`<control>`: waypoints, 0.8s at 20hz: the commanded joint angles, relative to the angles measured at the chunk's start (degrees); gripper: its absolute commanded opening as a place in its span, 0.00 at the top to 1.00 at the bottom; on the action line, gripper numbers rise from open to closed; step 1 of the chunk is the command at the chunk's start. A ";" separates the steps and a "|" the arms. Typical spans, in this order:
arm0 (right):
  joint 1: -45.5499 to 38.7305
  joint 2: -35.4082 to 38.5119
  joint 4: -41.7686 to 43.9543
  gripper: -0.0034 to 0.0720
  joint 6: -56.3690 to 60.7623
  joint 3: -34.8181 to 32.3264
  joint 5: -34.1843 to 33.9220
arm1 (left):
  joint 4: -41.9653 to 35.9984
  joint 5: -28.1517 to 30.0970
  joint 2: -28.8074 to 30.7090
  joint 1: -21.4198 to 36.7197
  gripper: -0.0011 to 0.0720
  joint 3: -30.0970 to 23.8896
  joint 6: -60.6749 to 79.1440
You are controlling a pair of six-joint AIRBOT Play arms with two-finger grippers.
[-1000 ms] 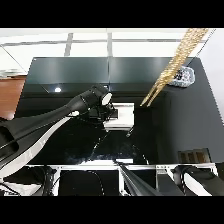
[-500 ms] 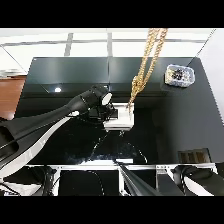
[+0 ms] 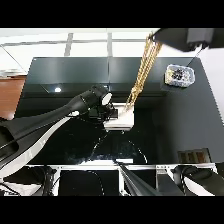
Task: Fold the box and place the chain.
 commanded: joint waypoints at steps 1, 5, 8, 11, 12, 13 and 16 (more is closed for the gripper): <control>0.15 -0.04 -2.45 0.94 0.28 -5.22 1.53 | 0.02 0.00 0.00 0.02 0.95 0.02 0.02; 0.72 -0.04 -1.40 0.94 0.46 -9.68 0.66 | 0.02 0.02 0.00 0.02 0.95 0.02 0.02; 3.15 -0.04 -0.90 0.94 0.44 -11.39 -1.73 | 0.02 0.04 0.00 0.02 0.95 0.02 0.02; 5.22 -0.04 -2.54 0.94 0.48 -15.08 -1.95 | 0.02 0.04 0.00 0.02 0.95 0.02 0.02; 5.53 -0.04 -2.99 0.94 0.57 -16.98 -2.25 | 0.02 0.09 0.00 0.02 0.95 0.02 0.02; 5.55 -0.04 -3.17 0.94 0.79 -19.43 -3.28 | 0.02 0.09 0.00 0.02 0.95 0.02 0.02; 5.51 -0.07 -4.31 0.94 2.23 -28.15 -8.50 | 0.02 0.13 0.00 0.02 0.95 0.02 0.02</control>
